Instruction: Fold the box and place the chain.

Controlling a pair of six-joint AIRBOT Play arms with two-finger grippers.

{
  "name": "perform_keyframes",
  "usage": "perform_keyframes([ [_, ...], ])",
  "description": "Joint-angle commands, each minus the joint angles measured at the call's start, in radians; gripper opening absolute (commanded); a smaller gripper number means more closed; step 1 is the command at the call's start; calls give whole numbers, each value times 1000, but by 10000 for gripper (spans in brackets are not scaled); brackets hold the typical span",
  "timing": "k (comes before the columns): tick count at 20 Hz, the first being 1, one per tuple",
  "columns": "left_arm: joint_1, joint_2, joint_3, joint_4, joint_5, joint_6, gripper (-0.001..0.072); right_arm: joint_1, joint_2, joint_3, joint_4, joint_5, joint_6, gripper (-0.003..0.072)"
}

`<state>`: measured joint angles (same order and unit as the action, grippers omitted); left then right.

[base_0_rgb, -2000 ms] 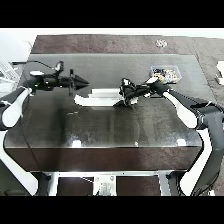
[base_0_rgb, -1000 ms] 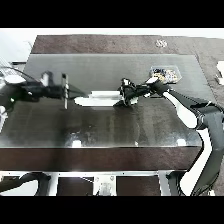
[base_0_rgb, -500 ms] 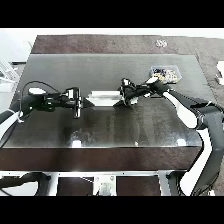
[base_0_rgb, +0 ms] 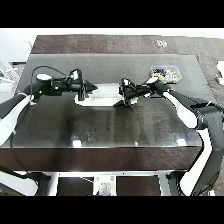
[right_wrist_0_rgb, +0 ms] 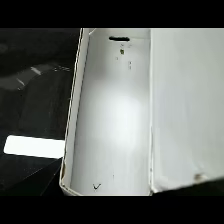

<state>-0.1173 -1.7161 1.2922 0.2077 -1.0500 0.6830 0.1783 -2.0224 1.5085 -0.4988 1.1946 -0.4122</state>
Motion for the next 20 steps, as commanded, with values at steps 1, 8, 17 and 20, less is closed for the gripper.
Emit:
perform_keyframes([
  [1, -1, -95, 137, -6, 11, -56, 19, -1, 0, 0, 0, 0, 0, 469],
  [8, -1, -187, 177, -5, 20, -107, 19, -1, 0, 0, 0, 0, 0, 469],
  [17, -1, -221, 177, 93, 66, -160, 19, -1, 0, 0, 0, 0, 0, 469],
  [20, -1, -221, 177, 104, 64, -163, 19, -1, 0, 0, 0, 0, 0, 469],
])
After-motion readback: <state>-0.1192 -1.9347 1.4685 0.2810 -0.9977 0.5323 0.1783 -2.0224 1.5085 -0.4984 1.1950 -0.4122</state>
